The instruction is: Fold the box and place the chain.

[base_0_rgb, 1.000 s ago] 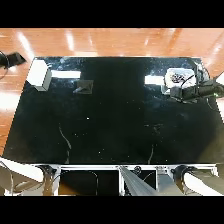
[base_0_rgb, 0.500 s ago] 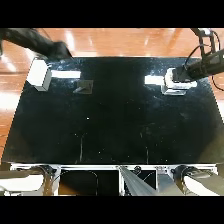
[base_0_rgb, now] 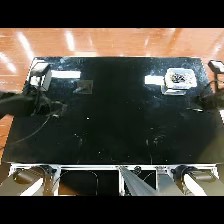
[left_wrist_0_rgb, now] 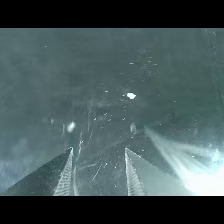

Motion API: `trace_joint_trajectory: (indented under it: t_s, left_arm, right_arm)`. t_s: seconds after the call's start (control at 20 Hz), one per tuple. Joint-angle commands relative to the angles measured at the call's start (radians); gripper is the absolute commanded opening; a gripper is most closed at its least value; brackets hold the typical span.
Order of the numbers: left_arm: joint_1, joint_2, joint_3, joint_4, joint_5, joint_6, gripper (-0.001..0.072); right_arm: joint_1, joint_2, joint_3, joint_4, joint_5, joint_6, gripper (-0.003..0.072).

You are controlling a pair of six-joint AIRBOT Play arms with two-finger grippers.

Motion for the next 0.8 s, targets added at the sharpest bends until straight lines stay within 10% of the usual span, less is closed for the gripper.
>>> trace_joint_trajectory:
  t_s: [0.0,0.75]
  left_arm:
    - [0.042,0.143,-0.089,0.042,-0.046,-0.05,0.0431]
    - [0.051,0.146,-0.089,0.074,-0.085,-0.048,0.0431]
  right_arm:
    - [-0.078,0.064,-0.066,-0.018,-0.05,0.033,0.0036]
    - [-0.089,0.064,-0.082,-0.018,-0.114,0.033,0.0036]
